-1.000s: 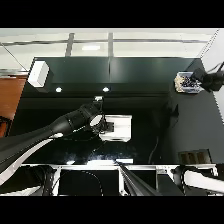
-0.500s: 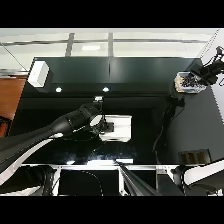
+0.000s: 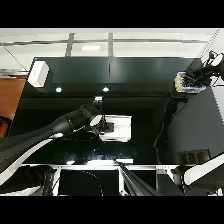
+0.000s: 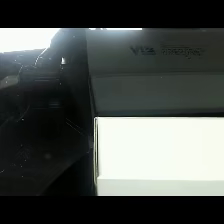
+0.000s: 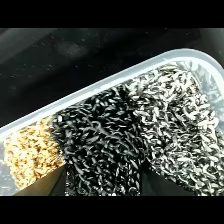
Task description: Fold the box and place the chain.
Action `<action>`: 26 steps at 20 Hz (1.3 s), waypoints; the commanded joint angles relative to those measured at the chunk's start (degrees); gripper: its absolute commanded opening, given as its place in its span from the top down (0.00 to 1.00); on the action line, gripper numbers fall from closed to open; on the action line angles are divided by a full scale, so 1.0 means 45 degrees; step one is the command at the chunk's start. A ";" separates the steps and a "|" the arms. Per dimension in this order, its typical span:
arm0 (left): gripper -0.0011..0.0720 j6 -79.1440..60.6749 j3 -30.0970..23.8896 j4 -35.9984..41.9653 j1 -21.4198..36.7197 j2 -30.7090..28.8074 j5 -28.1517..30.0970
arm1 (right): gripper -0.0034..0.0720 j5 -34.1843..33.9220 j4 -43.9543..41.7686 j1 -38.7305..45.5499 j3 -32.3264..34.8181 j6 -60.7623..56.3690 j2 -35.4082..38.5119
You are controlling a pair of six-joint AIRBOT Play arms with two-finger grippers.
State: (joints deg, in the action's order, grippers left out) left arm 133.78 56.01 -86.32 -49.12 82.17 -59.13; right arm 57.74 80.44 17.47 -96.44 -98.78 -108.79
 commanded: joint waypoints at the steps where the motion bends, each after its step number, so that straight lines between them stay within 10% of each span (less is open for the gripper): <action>1: 0.95 -0.0005 0.0005 0.0005 0.0010 0.0005 -0.0019 | 0.29 0.0151 0.0029 -0.0029 -0.0019 0.0010 -0.0107; 5: 0.95 -0.0005 0.0005 0.0005 0.0015 0.0005 -0.0019 | 0.94 0.1132 0.0005 -0.0053 -0.0019 0.0238 -0.0087; 18: 0.95 -0.0005 0.0005 0.0010 0.0010 0.0005 -0.0024 | 0.95 0.1054 -0.0505 -0.0049 -0.0058 0.2380 0.6844; 26: 0.95 -0.0005 0.0005 0.0005 0.0010 0.0005 -0.0005 | 0.95 0.3997 -0.5197 -0.0058 0.0408 0.5459 0.9913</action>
State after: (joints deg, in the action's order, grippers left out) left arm 133.78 56.01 -86.28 -49.10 82.17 -59.22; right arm 68.75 66.61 17.28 -95.98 -80.09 -68.60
